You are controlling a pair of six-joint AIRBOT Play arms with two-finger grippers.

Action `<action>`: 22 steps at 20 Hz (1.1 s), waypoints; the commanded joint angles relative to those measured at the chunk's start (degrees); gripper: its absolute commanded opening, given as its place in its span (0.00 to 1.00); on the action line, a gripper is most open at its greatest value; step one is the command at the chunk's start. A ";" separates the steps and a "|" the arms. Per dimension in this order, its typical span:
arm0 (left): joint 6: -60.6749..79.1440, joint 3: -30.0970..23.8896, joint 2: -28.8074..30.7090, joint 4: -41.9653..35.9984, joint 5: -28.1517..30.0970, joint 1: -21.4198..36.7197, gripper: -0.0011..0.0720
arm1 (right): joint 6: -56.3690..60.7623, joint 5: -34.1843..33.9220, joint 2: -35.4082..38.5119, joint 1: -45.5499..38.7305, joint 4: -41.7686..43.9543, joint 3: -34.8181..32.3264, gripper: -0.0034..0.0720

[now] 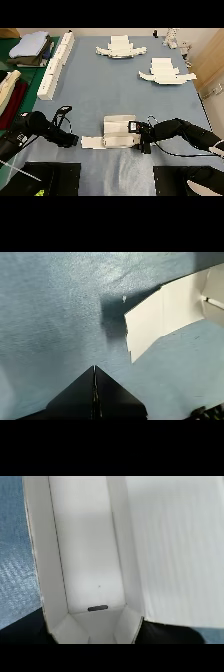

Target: Fold the box.

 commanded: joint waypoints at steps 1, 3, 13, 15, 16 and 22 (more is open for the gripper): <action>0.76 -6.25 0.00 -10.99 5.64 2.99 0.03 | 0.00 0.02 -0.04 0.04 0.00 0.04 0.84; 1.22 -8.35 0.00 -13.33 10.97 1.97 0.03 | 0.00 0.02 -0.04 0.04 0.00 0.04 0.84; 13.86 -8.79 0.00 -28.83 16.17 0.92 0.03 | 0.00 0.02 -0.04 0.04 0.00 0.04 0.84; 13.97 -8.79 0.00 -29.07 15.37 0.92 0.03 | 0.00 0.02 -0.04 0.04 0.00 0.04 0.84; 14.12 -8.79 0.00 -28.57 14.86 0.92 0.03 | 0.00 0.02 -0.04 0.04 0.00 0.04 0.84; 14.99 -9.51 -1.11 -28.94 16.26 0.92 0.03 | 0.00 0.02 -0.04 0.04 0.00 0.04 0.84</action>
